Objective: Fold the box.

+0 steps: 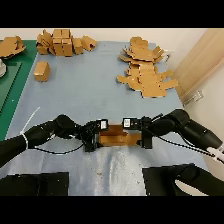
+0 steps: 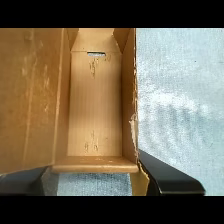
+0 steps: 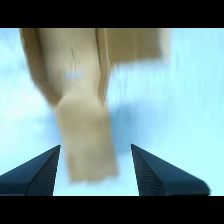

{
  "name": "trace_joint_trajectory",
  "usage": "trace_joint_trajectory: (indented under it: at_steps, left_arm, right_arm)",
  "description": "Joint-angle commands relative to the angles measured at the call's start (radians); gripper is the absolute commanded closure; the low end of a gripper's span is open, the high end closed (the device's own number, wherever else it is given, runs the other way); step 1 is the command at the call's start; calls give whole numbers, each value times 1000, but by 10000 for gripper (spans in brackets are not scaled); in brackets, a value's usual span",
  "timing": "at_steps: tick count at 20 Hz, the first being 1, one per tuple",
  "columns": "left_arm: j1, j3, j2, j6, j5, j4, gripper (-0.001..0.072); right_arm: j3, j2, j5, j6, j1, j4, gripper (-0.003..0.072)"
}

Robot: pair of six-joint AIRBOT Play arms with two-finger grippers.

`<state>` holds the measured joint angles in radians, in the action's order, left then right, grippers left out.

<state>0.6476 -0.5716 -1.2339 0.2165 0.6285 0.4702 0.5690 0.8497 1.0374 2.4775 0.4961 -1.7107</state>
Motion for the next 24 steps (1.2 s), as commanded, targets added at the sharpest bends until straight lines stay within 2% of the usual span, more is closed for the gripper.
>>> trace_joint_trajectory:
  at_steps: [1, 6, 7, 11, 12, 13, 14, 15, 17, 19, 22, 24]
  left_arm:
    - [0, -1, 0, 0, 0, 0, 354]
    - [0, -1, 0, 0, 0, 0, 354]
    - [0, -1, 0, 0, 0, 0, 354]
    - [0, -1, 0, 0, 0, 0, 354]
    - [0, -1, 0, 0, 0, 0, 354]
    - [0, -1, 0, 0, 0, 0, 354]
    - [0, -1, 0, 0, 0, 0, 354]
    - [0, -1, 0, 0, 0, 0, 354]
    - [0, -1, 0, 0, 0, 0, 354]
    - [0, -1, 0, 0, 0, 0, 354]
    - [1, -1, 0, 0, 0, 0, 354]
    - [1, -1, 0, 0, 0, 0, 354]
  right_arm:
    - [1, -174, 143, -298, 0, -91, -31]
    - [0, -328, 122, -413, 5, -671, -30]
    - [0, -343, 123, -434, 5, -713, -28]
    - [-23, -354, 115, -753, 5, -705, -19]
    - [-35, -344, 114, -789, 5, -706, 88]
    - [-47, -327, 114, -835, 5, -706, 306]
    - [-56, -311, 90, -859, 5, -706, 642]
    - [-61, -296, 52, -866, 4, -706, 680]
    - [-61, -265, -35, -884, -5, -684, 680]
    - [-60, -198, -73, -887, -54, -673, 682]
    - [-32, -29, -3, -683, -202, -798, 683]
    - [-1, 106, 117, -454, -303, -1001, 684]
